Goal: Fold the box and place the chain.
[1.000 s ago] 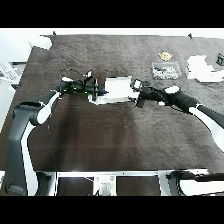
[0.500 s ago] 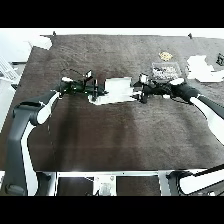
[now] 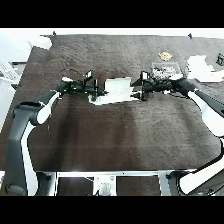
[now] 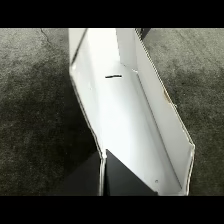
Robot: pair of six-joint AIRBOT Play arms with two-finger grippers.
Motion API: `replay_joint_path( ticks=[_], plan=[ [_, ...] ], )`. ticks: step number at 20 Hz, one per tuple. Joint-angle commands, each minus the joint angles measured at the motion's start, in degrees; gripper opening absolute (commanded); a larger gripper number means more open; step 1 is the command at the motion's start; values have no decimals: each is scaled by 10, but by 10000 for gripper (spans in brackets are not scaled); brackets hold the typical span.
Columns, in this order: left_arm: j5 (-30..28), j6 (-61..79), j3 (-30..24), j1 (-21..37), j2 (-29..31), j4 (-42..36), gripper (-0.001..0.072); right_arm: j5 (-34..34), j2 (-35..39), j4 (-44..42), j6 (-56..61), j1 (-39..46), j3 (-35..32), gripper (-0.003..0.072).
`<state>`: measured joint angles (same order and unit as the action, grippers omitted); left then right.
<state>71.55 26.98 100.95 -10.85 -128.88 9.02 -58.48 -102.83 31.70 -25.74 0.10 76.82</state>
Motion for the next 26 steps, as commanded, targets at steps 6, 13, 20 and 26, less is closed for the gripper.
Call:
replay_joint_path(
  ticks=[6,13,20,26],
  plan=[
    [0,0,1,0,0,0,22,-73,-44,21,11,5,68,632],
    [0,1,1,0,0,0,22,-96,-67,44,15,-12,69,632],
    [0,1,1,0,0,0,22,-107,-71,39,30,-22,69,632],
    [-1,1,1,0,0,0,22,-106,-83,37,30,-24,69,633]
  ],
)
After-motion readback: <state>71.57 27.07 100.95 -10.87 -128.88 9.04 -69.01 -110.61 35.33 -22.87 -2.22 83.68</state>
